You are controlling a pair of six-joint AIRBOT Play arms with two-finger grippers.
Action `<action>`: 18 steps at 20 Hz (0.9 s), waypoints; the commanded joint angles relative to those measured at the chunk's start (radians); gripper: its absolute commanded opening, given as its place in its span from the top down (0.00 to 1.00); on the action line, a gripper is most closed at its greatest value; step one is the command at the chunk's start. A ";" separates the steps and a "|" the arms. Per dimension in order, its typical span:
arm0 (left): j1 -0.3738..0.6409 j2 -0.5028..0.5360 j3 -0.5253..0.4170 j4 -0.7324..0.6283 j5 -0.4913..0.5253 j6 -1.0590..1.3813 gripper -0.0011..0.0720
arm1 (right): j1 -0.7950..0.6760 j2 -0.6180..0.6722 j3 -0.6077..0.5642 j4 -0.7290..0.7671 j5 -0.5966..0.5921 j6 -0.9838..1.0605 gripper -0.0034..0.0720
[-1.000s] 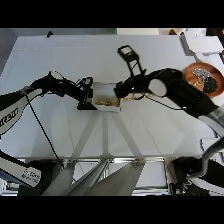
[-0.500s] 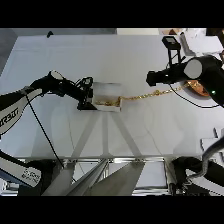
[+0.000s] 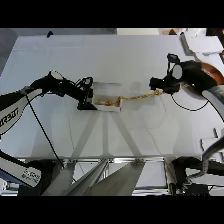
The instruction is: Fold the box and place the chain.
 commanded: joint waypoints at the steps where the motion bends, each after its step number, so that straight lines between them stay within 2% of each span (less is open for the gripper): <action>1: 0.000 0.000 0.000 0.000 0.000 0.000 0.61 | 0.012 -0.066 0.000 -0.049 -0.025 0.129 0.13; 7: 0.000 0.000 0.000 0.000 0.000 0.000 0.61 | 0.014 -0.129 0.000 -0.064 -0.061 0.153 0.14; 8: 0.000 0.000 0.000 0.000 0.000 0.000 0.61 | 0.013 -0.135 0.000 -0.072 -0.076 0.174 0.17; 12: 0.000 0.000 0.000 0.000 0.000 0.000 0.61 | 0.013 -0.142 0.000 -0.094 -0.127 0.177 0.64; 15: 0.000 0.000 0.000 0.000 0.000 0.000 0.61 | 0.013 -0.142 0.000 -0.095 -0.130 0.171 0.92; 18: 0.000 0.000 0.000 0.000 0.000 0.000 0.61 | 0.015 -0.141 0.000 -0.097 -0.124 0.150 0.94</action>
